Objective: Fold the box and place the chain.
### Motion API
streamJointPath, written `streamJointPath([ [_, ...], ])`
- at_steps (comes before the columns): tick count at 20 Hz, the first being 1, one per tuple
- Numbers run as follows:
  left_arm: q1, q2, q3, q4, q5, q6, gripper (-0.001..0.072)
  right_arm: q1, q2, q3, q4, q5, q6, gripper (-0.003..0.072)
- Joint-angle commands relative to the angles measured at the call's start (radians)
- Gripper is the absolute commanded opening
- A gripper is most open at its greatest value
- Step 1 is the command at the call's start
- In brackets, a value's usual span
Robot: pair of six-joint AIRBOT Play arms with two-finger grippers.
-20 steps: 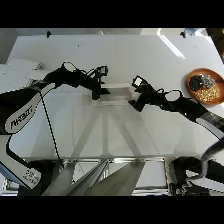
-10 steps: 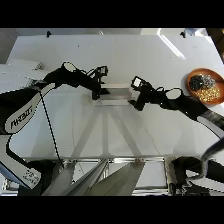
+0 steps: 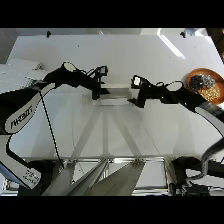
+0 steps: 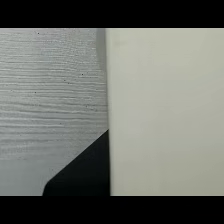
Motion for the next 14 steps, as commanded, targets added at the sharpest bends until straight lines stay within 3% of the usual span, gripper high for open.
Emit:
streamJointPath([
  [1, -0.001, 0.001, 0.0, 0.0, -0.001, 0.0, 0.0015, -0.029, -0.057, 0.064, 0.031, 0.104, -0.031, 0.0693],
  [9, -0.001, 0.001, 0.0, 0.0, -0.002, 0.0, 0.0015, -0.029, -0.191, 0.113, 0.027, 0.276, -0.029, 0.0693],
  [14, -0.001, 0.001, 0.0, 0.0, -0.002, 0.0, 0.0015, -0.029, -0.213, 0.113, 0.025, 0.277, -0.027, 0.0693],
])
